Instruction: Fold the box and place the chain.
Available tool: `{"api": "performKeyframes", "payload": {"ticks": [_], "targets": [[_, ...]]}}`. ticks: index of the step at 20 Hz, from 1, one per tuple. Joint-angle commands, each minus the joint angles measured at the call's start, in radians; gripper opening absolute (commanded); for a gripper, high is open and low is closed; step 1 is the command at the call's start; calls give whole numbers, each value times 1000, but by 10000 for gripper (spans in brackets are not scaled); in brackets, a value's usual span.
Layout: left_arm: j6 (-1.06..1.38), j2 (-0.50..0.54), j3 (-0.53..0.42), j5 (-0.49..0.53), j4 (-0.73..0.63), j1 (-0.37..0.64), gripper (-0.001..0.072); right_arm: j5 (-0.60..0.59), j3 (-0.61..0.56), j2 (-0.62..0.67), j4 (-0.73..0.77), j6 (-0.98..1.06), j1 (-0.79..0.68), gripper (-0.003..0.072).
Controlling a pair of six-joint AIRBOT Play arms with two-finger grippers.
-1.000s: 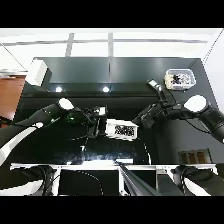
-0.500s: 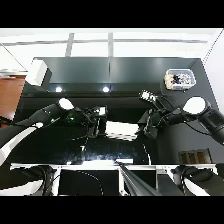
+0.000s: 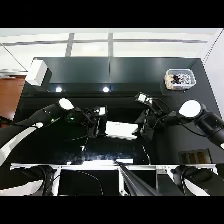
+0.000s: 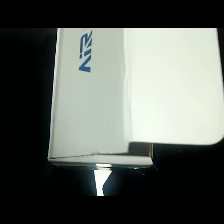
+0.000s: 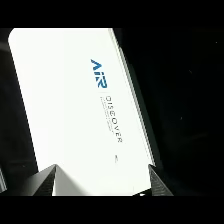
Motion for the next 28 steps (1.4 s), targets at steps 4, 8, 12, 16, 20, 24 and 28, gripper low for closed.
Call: {"api": "performKeyframes", "payload": {"ticks": [4, 8, 12, 16, 20, 24, 28], "targets": [[0, 0, 0, 0, 0, 0, 467, -108, -8, 0, -26, 9, 23, 707], [0, 0, 0, 0, 0, 0, 468, -88, -9, 0, -25, 14, 34, 708], [0, 0, 0, 0, 0, 0, 467, -31, 37, 17, -31, 55, 34, 716], [0, 0, 0, 0, 0, 0, 468, 14, 163, 158, -100, 217, -68, 715], [0, 0, 0, 0, 0, 0, 467, -102, -53, 289, 126, 252, -183, 715], [0, 0, 0, 0, 0, 0, 468, -358, -293, 283, 341, -7, -67, 716], [0, 0, 0, 0, 0, 0, 468, -354, -292, 273, 145, -29, 64, 716]]}}
